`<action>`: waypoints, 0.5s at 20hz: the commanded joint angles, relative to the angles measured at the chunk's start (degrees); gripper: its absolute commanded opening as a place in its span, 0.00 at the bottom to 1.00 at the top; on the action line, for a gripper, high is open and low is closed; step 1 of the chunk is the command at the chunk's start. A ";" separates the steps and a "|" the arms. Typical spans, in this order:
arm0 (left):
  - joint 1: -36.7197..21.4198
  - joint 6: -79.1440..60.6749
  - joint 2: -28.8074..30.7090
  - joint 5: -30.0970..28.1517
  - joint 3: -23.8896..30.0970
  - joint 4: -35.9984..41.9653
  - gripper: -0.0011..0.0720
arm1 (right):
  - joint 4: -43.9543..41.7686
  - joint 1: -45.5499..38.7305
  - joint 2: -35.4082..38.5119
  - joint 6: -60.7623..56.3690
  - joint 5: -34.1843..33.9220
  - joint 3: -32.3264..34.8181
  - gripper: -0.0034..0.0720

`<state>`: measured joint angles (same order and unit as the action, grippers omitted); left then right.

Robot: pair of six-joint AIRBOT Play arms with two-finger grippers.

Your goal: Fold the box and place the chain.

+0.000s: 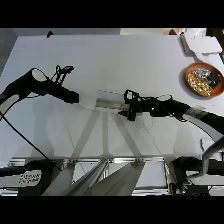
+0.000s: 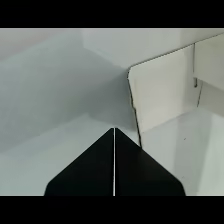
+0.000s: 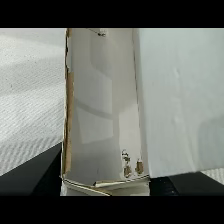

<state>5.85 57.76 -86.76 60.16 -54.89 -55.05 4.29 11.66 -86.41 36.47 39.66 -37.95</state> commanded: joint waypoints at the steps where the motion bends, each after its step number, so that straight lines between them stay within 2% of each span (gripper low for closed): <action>1: 1.11 0.28 -1.75 0.13 1.55 4.81 0.02 | -0.02 0.00 -0.02 -0.02 0.00 -0.04 0.64; 6: 3.82 -0.87 -1.73 3.93 1.57 7.06 0.02 | -0.02 0.00 -0.02 -0.02 0.00 -0.04 0.64; 10: 4.90 -0.72 -1.16 0.96 1.57 10.12 0.03 | -0.02 0.00 -0.02 -0.02 0.00 -0.04 0.64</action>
<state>9.91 57.19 -88.27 62.57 -53.34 -47.42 4.29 11.66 -86.41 36.47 39.64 -37.95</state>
